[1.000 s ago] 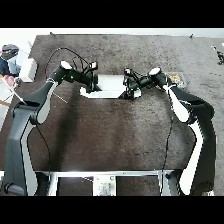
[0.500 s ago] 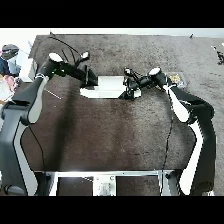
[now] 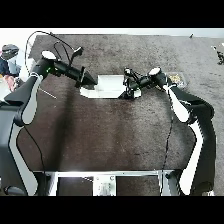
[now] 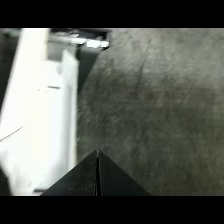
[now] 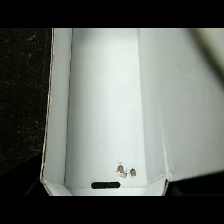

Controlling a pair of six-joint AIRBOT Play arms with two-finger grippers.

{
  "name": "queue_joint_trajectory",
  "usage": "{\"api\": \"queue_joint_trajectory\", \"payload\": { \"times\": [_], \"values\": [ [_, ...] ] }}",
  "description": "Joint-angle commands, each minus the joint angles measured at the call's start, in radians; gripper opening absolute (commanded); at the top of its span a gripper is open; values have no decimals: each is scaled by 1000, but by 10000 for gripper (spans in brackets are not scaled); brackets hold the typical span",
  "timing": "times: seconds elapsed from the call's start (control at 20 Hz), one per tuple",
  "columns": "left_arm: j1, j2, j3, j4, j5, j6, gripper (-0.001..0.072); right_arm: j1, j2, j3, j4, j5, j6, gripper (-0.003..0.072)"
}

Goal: Fold the box and place the chain.

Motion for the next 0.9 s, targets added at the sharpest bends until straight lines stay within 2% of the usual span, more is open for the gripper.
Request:
{"api": "queue_joint_trajectory", "payload": {
  "times": [0.0,0.2,0.3,0.85],
  "values": [
    [-29,2,-24,-23,92,-6,10,0,-1,1,0,1,0,465],
    [-57,1,-24,-36,347,-7,11,0,-1,1,0,1,0,465],
    [-67,1,-24,-37,429,-7,11,0,-1,1,0,1,0,465],
    [-71,-79,-24,-10,513,-10,11,0,-1,1,0,1,0,465]
  ]
}}
